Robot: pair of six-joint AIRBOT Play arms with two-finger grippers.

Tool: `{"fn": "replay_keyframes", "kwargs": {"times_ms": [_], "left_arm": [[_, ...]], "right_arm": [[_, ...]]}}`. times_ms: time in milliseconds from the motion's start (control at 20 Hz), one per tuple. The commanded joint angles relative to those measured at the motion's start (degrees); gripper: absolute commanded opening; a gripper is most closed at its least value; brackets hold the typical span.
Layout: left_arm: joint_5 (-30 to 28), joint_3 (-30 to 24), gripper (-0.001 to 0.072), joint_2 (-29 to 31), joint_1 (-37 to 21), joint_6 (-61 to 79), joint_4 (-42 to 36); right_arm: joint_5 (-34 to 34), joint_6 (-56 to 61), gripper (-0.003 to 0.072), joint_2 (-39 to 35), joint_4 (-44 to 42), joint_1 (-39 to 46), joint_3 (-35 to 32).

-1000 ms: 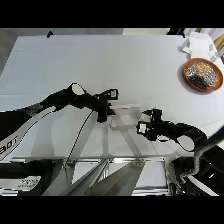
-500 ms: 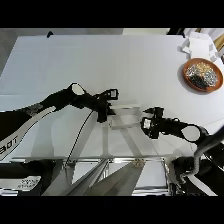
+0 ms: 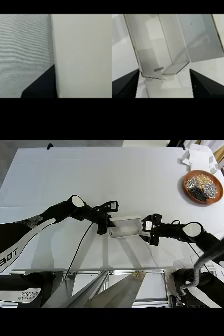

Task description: Fold the box and place the chain.

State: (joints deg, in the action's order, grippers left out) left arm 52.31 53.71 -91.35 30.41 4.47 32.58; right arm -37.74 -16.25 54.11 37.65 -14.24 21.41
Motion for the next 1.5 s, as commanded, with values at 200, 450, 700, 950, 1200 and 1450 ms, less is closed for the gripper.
{"fn": "replay_keyframes", "kwargs": {"times_ms": [200, 450, 700, 950, 1200, 1450], "left_arm": [[0.0, 0.0, 0.0011, 0.0, 0.0, 0.0, 0.0], [0.0, 0.0, 0.0011, 0.0, 0.0, 0.0, 0.0], [0.0, 0.0, 0.0011, 0.0, 0.0, 0.0, 0.0], [0.0, 0.0, 0.0011, 0.0, 0.0, 0.0, 0.0], [0.0, 0.0, 0.0011, 0.0, 0.0, 0.0, 0.0], [0.0, 0.0, 0.0011, 0.0, 0.0, 0.0, 0.0]], "right_arm": [[-4.1, -5.3, 0.0683, 7.1, -3.6, 0.8, 2.7], [-5.6, -5.3, 0.0682, 8.8, -4.9, 2.6, 3.4], [-9.7, -11.3, 0.0648, 8.9, -8.2, 3.4, 3.4], [-9.8, -11.3, 0.0648, 11.1, -8.4, 3.4, 3.4], [-9.7, -11.3, 0.0629, 13.9, -8.4, 3.4, 3.4], [-9.5, -15.8, 0.0524, 14.5, -10.1, 3.4, 3.4]]}}
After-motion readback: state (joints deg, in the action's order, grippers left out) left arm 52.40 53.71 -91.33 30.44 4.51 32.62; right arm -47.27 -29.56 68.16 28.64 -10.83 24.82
